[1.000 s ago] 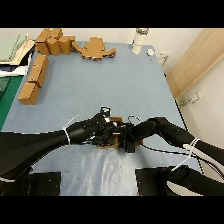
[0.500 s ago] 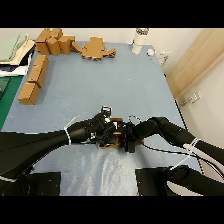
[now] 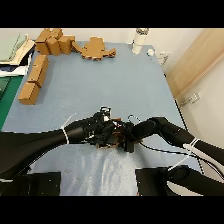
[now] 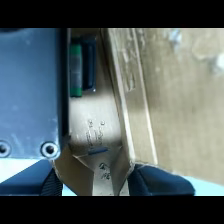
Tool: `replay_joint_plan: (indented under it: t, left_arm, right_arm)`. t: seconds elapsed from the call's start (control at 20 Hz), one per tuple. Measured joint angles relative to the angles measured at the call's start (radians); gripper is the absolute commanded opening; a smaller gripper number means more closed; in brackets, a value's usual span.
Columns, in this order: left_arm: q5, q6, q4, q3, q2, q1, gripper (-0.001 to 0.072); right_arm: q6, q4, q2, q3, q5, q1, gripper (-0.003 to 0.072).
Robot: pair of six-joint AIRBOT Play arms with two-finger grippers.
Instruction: Fold the box.
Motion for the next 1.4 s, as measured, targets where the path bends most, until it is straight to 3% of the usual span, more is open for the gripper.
replay_joint_plan:
  t: [0.6, 1.4]
  left_arm:
    - [-0.053, 0.037, 0.003, 0.000, 0.006, 0.044, 0.0413]
    - [-0.056, 0.052, -0.095, 0.000, 0.008, 0.103, 0.0410]
  right_arm:
    - [-0.002, -0.003, 0.000, 0.000, -0.008, 0.000, 0.0449]
    - [-0.002, -0.003, 0.000, 0.001, -0.009, 0.000, 0.0449]
